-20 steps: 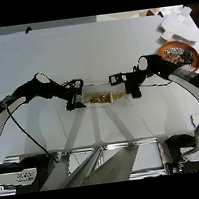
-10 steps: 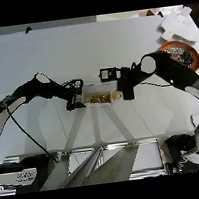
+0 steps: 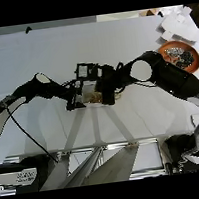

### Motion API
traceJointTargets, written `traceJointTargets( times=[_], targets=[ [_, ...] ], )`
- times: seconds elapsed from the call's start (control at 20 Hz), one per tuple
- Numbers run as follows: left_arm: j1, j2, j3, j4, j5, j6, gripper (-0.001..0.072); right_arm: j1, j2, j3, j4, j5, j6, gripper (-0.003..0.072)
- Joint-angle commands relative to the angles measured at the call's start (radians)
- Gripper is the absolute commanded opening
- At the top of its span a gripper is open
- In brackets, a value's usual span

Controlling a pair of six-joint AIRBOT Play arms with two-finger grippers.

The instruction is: Fold the box and place the chain.

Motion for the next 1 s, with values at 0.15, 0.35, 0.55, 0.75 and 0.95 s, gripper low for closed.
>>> traceJointTargets(
  times=[0.15,0.35,0.55,0.75,0.95],
  targets=[
    [0.001,0.000,0.001,0.000,0.000,0.000,0.0335,0.035,-0.019,0.035,-0.026,-0.056,0.032,0.0010],
    [0.001,0.000,0.001,0.000,0.000,0.000,0.0335,0.025,-0.077,0.034,-0.145,-0.050,0.155,0.0010],
    [0.001,0.000,0.001,0.000,0.000,0.000,0.0335,0.011,-0.144,0.033,-0.164,-0.019,0.200,0.0011],
    [0.001,0.000,0.001,0.000,0.000,0.000,0.0335,0.011,-0.156,0.033,-0.148,0.005,0.199,0.0021],
    [0.001,0.000,0.001,0.000,0.000,0.000,0.0335,-0.045,-0.129,0.033,-0.056,0.070,0.195,0.0398]
  ],
)
